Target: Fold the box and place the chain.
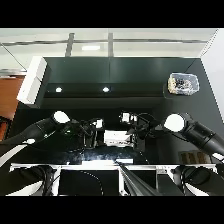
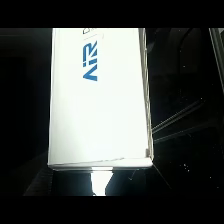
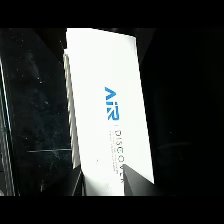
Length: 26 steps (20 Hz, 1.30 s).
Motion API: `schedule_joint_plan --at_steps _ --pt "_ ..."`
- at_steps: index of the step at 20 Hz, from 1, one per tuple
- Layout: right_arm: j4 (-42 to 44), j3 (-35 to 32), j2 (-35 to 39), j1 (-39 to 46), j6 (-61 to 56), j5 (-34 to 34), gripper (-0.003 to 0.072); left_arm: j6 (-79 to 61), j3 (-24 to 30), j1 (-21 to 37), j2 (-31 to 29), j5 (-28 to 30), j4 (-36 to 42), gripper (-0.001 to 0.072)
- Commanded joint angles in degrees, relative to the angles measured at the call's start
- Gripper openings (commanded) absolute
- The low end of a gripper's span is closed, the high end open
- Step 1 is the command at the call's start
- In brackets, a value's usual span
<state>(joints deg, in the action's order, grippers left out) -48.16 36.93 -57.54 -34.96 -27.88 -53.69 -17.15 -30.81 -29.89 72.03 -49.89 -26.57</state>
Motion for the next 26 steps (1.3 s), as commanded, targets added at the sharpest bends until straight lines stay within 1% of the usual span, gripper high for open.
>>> schedule_joint_plan --at_steps 1,9,10,11,21,26 --pt "-0.2 0.0 0.0 0.0 0.0 -0.2 0.0266 0.0 0.0 0.0 0.0 0.0 0.0 0.0396" --pt "-0.1 0.0 0.0 0.0 -0.4 -1.2 0.0268 0.0 0.0 0.0 0.0 0.0 0.0 0.0396" --pt "-0.1 0.0 0.0 0.0 -0.5 -1.2 0.0332 0.0 0.0 0.0 0.0 0.0 0.0 0.0396" --pt "-0.1 0.0 0.0 0.0 -0.5 -1.2 0.034 0.0 0.0 0.0 0.0 0.0 0.0 0.0396" --pt "-0.1 -0.1 -0.9 0.0 -0.5 -1.2 0.0339 0.0 0.0 0.0 0.0 0.0 0.0 0.0396" --pt "-0.1 -1.6 -1.8 0.0 -0.7 -1.4 0.0338 0.0 0.0 0.0 0.0 0.0 0.0 0.0396"
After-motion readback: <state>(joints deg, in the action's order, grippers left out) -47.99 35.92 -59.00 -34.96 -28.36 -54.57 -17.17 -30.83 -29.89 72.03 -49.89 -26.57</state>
